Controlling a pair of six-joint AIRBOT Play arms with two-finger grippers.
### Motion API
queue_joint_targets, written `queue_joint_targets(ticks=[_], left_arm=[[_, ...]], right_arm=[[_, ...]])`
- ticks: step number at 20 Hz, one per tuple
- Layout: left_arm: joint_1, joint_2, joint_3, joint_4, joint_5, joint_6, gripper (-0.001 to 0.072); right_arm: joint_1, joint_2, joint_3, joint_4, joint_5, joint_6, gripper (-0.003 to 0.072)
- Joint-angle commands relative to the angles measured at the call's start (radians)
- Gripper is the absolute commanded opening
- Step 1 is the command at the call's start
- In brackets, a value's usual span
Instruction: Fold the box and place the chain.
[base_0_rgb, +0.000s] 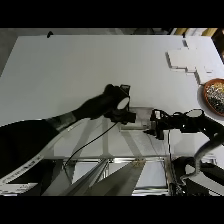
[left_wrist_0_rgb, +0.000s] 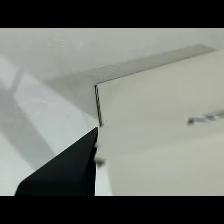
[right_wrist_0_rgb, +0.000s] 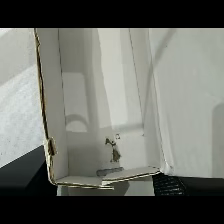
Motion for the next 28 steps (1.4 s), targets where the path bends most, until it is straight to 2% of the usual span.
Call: queue_joint_targets(ticks=[1,4,7,8,9,10,13,15,17,18,19,24,26,28], left_arm=[[0.047,0.102,0.001,-0.013,-0.062,0.219,0.0221],[0.091,0.196,0.001,-0.013,-0.175,0.357,0.0222],[0.122,0.266,-0.012,-0.016,-0.305,0.645,0.0238],[0.131,0.291,-0.044,-0.029,-0.307,0.772,0.0314],[0.143,0.320,-0.096,-0.051,-0.276,0.890,0.0415],[0.163,0.352,-0.168,-0.090,-0.218,1.013,0.0460],[0.230,0.420,-0.409,-0.249,0.055,1.385,0.0465],[0.267,0.425,-0.546,-0.359,0.251,1.687,0.0522],[0.290,0.417,-0.653,-0.459,0.438,1.999,0.0521],[0.298,0.406,-0.689,-0.515,0.496,2.126,0.0521],[0.306,0.389,-0.716,-0.581,0.529,2.253,0.0514],[0.315,0.294,-0.725,-0.929,0.478,2.579,0.0507],[0.315,0.258,-0.725,-0.998,0.477,2.671,0.0514],[0.313,0.229,-0.725,-0.999,0.466,2.679,0.0514]], right_arm=[[-0.001,0.001,0.001,0.000,0.000,0.000,0.0410],[-0.001,0.001,0.001,0.000,0.000,0.000,0.0410],[-0.001,0.001,0.001,0.000,0.000,0.000,0.0410],[-0.001,0.001,0.001,0.000,0.001,0.000,0.0410],[-0.001,0.001,0.001,0.000,0.000,0.000,0.0410],[-0.001,0.001,0.001,0.000,0.001,0.000,0.0410],[-0.001,0.001,0.001,0.000,0.000,0.000,0.0410],[-0.001,0.001,0.001,0.000,0.001,0.000,0.0410],[-0.001,0.001,0.001,0.000,0.001,0.000,0.0410],[-0.001,0.001,0.001,0.000,0.001,0.000,0.0410],[-0.001,0.001,0.001,0.000,0.001,0.000,0.0410],[-0.001,0.001,0.001,0.000,0.001,0.000,0.0410],[-0.001,0.001,0.001,0.000,0.001,0.000,0.0410],[-0.001,0.001,0.001,0.000,0.001,0.000,0.0410]])
